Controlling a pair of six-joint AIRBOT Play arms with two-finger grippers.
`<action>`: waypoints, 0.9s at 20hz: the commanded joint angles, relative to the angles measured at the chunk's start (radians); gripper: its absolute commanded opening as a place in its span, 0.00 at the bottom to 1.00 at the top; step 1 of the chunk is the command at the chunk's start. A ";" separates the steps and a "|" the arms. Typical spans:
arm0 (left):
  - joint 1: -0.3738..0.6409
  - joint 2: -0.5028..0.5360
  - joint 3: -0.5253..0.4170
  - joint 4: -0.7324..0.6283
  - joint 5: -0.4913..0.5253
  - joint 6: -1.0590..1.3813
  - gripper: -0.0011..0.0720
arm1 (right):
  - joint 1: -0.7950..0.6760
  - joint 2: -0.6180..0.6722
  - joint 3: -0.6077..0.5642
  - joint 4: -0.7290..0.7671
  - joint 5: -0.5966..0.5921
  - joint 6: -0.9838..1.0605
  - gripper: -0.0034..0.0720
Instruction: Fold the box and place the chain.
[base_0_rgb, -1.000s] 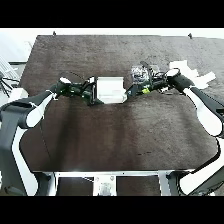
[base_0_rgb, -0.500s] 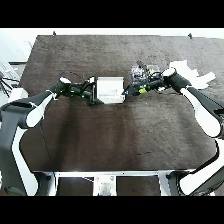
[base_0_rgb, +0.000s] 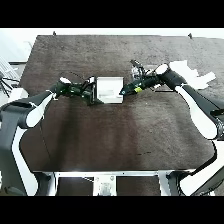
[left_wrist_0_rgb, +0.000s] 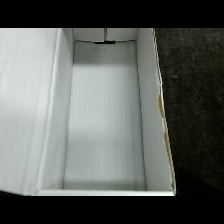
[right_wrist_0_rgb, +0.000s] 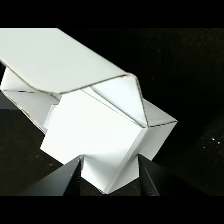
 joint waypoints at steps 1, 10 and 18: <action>0.000 0.000 0.000 0.000 0.000 0.001 0.49 | 0.035 0.000 0.020 -0.128 -0.019 0.129 0.60; 0.000 0.000 0.000 0.000 0.000 0.001 0.49 | 0.109 -0.001 0.062 -0.370 -0.056 0.396 0.60; 0.000 0.000 0.000 0.000 0.000 0.001 0.49 | 0.197 -0.059 0.184 -0.495 -0.024 0.588 0.60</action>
